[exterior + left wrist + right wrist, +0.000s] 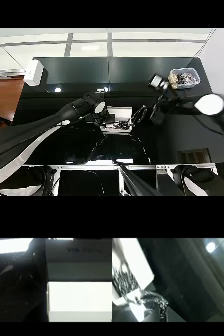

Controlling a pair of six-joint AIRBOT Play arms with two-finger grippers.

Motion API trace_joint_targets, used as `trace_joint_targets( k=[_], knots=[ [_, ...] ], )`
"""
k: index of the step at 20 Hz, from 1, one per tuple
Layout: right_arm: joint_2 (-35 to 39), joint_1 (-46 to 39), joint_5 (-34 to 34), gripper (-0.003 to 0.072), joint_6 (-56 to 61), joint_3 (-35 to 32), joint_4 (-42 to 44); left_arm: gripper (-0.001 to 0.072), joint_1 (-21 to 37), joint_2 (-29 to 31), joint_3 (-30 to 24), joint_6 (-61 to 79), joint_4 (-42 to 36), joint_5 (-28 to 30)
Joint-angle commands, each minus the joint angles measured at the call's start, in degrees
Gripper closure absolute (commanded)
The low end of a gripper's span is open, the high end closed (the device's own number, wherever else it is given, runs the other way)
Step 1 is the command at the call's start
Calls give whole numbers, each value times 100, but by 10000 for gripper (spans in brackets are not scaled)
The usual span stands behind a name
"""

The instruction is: Fold the box and place the chain.

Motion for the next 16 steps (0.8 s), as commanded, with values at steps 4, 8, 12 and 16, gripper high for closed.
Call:
trace_joint_targets(
  k=[4, 8, 12, 16],
  knots=[
    [348, 4, 944, 669, 1773, 1849, 264, 682, 4, -2, 7, 2, -2, -11],
    [306, 11, 804, 668, 2476, 2055, 1231, 681, 4, -2, 7, 2, -2, -11],
    [4, 50, 946, 668, 2476, 2048, 1915, 682, 4, -2, 7, 0, -2, -11],
    [-588, 267, 1657, 668, 2710, 2046, 1873, 681, 4, -2, 7, 0, -2, -11]
  ],
)
